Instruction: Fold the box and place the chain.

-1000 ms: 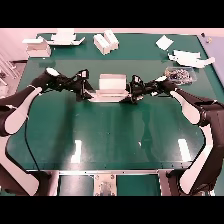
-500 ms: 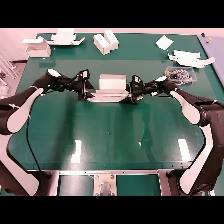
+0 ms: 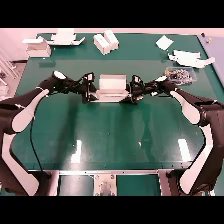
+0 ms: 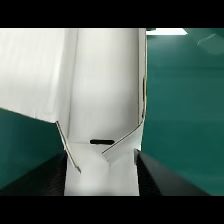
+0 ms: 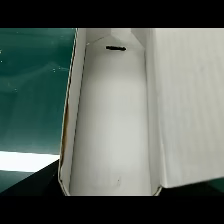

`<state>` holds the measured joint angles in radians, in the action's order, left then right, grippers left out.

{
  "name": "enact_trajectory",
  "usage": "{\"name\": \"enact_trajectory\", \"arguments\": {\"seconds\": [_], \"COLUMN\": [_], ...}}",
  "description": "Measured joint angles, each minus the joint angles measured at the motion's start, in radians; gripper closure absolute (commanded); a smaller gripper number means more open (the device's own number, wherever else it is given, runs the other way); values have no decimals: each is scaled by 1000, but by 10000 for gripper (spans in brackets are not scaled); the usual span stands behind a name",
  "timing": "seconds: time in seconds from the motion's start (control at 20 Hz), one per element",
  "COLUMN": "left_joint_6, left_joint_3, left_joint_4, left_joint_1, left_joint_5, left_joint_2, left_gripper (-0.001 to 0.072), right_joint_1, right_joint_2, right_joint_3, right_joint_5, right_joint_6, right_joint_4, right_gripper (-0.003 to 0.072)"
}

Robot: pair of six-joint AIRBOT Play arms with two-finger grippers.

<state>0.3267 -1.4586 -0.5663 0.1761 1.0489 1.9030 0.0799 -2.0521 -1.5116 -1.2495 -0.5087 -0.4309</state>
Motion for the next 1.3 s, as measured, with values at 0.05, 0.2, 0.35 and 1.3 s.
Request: {"name": "enact_trajectory", "arguments": {"seconds": [0.05, 0.2, 0.35, 1.3], "left_joint_6": [-2, -8, -11, 17], "left_joint_3": [0, 0, 0, 0], "left_joint_4": [-1, -3, -4, 66], "left_joint_1": [1, 3, 3, 63], "left_joint_5": [-3, -3, -1, -33], "left_joint_2": [0, 0, 1, 1], "left_gripper": [301, 405, 426, 271], "right_joint_1": [0, 0, 0, 0], "right_joint_2": [0, 0, 0, 0], "right_joint_3": [0, 0, 0, 0], "right_joint_5": [0, 0, 0, -1], "right_joint_6": [0, 0, 0, -1], "right_joint_4": [0, 0, 0, -1], "right_gripper": [173, 173, 173, 173]}}
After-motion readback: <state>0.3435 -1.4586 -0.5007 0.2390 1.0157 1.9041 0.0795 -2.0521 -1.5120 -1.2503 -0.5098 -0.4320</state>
